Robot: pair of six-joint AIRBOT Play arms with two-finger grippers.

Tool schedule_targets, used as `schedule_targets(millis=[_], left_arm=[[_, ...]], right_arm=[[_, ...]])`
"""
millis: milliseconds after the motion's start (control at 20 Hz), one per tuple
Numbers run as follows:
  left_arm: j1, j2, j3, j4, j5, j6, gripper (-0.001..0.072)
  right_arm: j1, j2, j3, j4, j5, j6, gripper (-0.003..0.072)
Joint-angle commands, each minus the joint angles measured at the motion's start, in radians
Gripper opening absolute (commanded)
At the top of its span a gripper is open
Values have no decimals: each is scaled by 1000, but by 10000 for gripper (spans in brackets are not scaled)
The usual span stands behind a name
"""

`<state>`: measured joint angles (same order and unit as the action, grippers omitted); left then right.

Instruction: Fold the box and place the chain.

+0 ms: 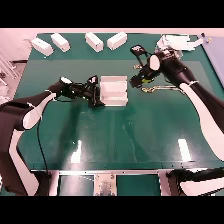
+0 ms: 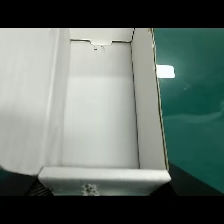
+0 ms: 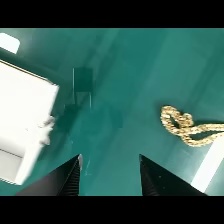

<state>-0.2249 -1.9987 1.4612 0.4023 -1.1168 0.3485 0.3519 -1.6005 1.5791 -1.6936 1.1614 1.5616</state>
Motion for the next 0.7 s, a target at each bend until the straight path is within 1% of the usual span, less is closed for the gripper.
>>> schedule_targets(millis=[0,100,250,350,400,550,600,650], left_arm=[[0,0,0,1,1,0,369],[0,0,0,1,1,0,369],[0,0,0,1,1,0,368],[0,0,0,1,2,0,368],[0,0,0,1,2,0,369],[0,0,0,1,2,0,368],[0,0,0,1,2,0,368],[0,0,0,1,2,0,369]], right_arm=[[-92,15,-38,-2,-8,-124,442],[-161,13,-102,0,-44,-252,442],[-257,13,-212,32,-149,-573,442],[-320,13,-247,95,-213,-717,433],[-348,12,-254,173,-244,-811,421],[-414,-1,-256,526,-282,-1180,421],[-426,-8,-256,623,-282,-1281,445],[-436,-18,-256,700,-282,-1375,487]])
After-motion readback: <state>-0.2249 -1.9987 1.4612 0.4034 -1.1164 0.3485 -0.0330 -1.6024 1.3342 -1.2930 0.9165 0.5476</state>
